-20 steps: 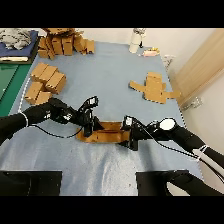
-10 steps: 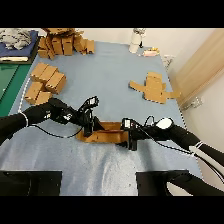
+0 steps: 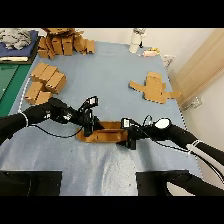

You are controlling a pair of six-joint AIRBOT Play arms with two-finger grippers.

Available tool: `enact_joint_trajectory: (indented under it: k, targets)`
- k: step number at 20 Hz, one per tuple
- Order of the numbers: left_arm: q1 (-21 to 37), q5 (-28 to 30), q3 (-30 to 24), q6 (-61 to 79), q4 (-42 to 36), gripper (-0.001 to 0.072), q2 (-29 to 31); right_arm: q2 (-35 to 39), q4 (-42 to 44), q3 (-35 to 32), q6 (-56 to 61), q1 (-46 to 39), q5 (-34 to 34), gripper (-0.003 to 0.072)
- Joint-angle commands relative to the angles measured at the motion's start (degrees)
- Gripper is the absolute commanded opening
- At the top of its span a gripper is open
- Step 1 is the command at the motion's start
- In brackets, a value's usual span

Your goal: Fold the box.

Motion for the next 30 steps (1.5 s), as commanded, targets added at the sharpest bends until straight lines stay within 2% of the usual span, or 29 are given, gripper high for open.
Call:
enact_joint_trajectory:
  k: [1, 9, 11, 16, 17, 18, 30]
  targets:
    - [0.0, -0.1, 0.1, 0.0, 0.0, 0.0016, 0.0, -0.4, 1.0, 0.0, -0.7, 0.0, -0.2, 0.072]
    - [0.0, -0.1, 0.1, 0.0, 0.0, 0.0016, 0.0, -0.2, 1.9, 0.0, -0.7, 0.0, 2.5, 0.0718]
    - [0.0, -0.1, 0.1, 0.0, 0.0, 0.0016, 0.0, 0.0, 1.9, 0.0, -0.7, 0.0, 2.7, 0.0636]
    - [0.0, -0.1, 0.1, 0.0, 0.0, 0.0016, 0.0, 0.0, 1.4, 0.0, -0.7, 0.0, 2.1, 0.0634]
    - [0.0, -0.1, 0.1, 0.0, 0.0, 0.0016, 0.0, 0.0, 1.0, 0.0, -0.8, 0.0, 1.9, 0.0593]
    - [0.0, -0.1, 0.1, 0.0, 0.0, 0.0016, 0.0, 0.0, 0.9, 0.0, -0.8, 0.0, 1.7, 0.0586]
    - [0.0, -0.1, 0.1, 0.0, 0.0, 0.0016, 0.0, -0.7, 1.4, 0.0, -1.2, 0.1, 0.6, 0.0586]
